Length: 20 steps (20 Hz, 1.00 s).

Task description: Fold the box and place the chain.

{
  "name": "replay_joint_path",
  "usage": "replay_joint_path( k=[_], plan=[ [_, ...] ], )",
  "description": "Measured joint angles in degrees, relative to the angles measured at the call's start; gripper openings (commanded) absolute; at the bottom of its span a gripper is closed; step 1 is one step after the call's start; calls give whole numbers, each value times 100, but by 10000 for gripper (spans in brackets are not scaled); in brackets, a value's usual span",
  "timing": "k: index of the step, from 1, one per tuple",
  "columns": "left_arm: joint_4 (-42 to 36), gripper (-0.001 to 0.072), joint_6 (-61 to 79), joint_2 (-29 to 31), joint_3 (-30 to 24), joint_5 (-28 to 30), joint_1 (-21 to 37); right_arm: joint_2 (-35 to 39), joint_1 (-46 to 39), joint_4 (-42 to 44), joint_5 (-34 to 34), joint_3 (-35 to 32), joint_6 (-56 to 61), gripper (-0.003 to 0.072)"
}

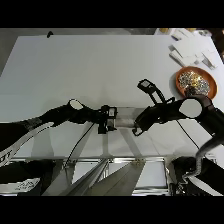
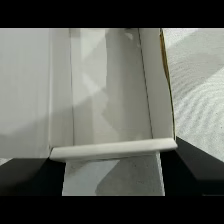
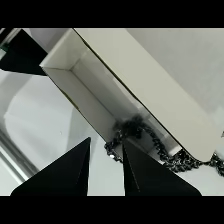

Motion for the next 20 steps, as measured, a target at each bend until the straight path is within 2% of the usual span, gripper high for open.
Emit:
replay_joint_path(
  k=[3, 4, 5, 6, 11, 16, 17, 18, 20],
  plan=[
    [0, 9, 0, 0, 0, 0, 0, 181, -48, -76, 116, -9, 0, 216],
    [0, 9, 0, 0, 0, 0, 0, 330, -129, -175, 208, -9, -2, 166],
    [-2, 9, 0, 0, 0, 0, 0, 483, -243, -295, 275, -9, 0, 86],
    [-2, 9, 0, 0, 0, 0, 0, 636, -411, -433, 372, -9, 0, 47],
    [-2, 9, 0, 0, -2, 0, 0, 835, -1266, -876, 542, -118, 39, 48],
    [-2, 9, 0, 0, 0, 0, 0, 337, -1322, -984, 94, -470, 50, 65],
    [-2, 9, 0, 0, 0, 0, 0, 212, -1252, -1008, 13, -503, 50, 103],
    [-2, 9, 0, 0, 0, 0, 0, 63, -1178, -1049, -79, -529, 52, 206],
    [0, 9, 0, 0, 0, 0, 0, -221, -1078, -1121, -223, -562, 90, 219]
  ],
)
